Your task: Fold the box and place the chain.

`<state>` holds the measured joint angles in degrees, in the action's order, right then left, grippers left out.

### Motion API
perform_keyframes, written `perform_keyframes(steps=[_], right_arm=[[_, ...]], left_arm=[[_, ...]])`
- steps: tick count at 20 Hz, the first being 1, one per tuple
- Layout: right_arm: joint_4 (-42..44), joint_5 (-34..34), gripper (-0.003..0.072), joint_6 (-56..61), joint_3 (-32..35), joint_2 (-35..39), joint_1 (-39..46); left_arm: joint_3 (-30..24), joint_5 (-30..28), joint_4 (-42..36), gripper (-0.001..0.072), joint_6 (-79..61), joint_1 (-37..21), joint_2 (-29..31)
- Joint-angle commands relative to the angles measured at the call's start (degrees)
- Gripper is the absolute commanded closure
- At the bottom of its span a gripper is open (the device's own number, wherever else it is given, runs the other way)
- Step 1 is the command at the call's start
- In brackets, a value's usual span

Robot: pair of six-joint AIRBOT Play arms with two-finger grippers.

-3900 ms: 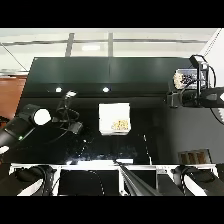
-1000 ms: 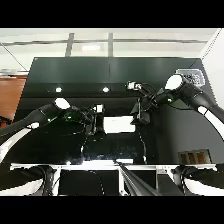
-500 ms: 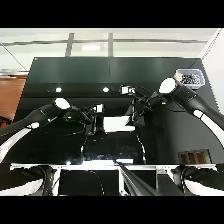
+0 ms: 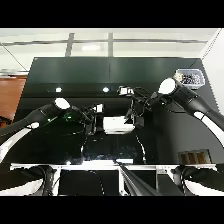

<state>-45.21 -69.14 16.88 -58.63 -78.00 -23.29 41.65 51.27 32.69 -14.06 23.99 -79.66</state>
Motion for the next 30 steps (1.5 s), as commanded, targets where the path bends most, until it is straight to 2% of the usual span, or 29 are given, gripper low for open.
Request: perform_keyframes(steps=[1,5,13,16,25,30], right_arm=[[-0.66,0.02,0.045,0.24,0.04,0.15,-0.04],[-1.42,2.86,0.045,0.2,1.27,0.13,-0.04],[-1.14,3.39,0.045,0.24,1.27,0.13,-0.04],[3.61,3.58,0.0449,0.17,1.27,0.22,-0.04],[1.57,2.38,0.0449,0.22,1.27,0.22,-0.04],[1.53,4.72,0.0449,0.24,1.29,0.2,-0.48]], left_arm=[[0.07,0.0,0.02,0.0302,-0.04,0.04,0.0],[0.07,-0.02,0.02,0.0302,-0.07,0.04,0.0],[0.07,0.02,0.0,0.0302,-0.04,0.04,0.0],[0.07,0.26,0.02,0.0302,0.59,0.04,0.0],[0.07,0.2,0.02,0.0302,0.57,0.04,0.0],[0.15,-0.02,0.02,0.0302,0.57,0.04,0.0]])
